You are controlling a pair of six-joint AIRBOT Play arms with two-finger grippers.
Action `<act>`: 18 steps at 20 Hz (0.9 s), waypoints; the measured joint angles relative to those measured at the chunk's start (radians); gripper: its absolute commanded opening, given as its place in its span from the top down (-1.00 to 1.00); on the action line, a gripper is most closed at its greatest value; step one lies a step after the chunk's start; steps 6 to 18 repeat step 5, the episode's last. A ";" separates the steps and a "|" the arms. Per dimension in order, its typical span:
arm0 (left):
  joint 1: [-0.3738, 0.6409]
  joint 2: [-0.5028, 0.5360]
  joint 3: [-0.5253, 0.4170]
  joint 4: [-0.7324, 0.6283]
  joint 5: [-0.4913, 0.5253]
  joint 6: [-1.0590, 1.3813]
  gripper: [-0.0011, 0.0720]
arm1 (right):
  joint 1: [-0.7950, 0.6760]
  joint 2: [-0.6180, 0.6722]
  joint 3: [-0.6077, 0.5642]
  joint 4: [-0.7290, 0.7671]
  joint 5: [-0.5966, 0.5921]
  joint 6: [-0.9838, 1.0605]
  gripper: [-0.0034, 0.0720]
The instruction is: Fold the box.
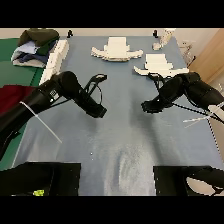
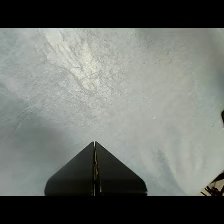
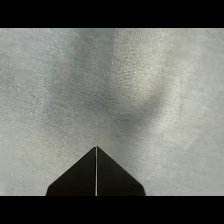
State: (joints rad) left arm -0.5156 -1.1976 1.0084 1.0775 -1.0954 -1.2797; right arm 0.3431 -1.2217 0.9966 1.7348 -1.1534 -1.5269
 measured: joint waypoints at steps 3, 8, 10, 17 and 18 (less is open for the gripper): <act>-0.029 0.005 -0.042 0.002 0.035 -0.014 0.93 | 0.000 0.000 0.000 0.000 0.000 0.000 0.90; -0.035 0.006 -0.053 0.000 0.048 -0.018 0.93 | 0.000 0.000 0.000 0.000 0.000 0.000 0.90; -0.035 0.006 -0.053 0.000 0.048 -0.018 0.93 | 0.000 0.000 0.000 0.000 0.000 0.000 0.90; -0.035 0.006 -0.053 0.000 0.048 -0.018 0.93 | 0.000 0.000 0.000 0.000 0.000 0.000 0.90; -0.035 0.006 -0.053 0.000 0.048 -0.018 0.93 | 0.000 0.000 0.000 0.000 0.000 0.000 0.90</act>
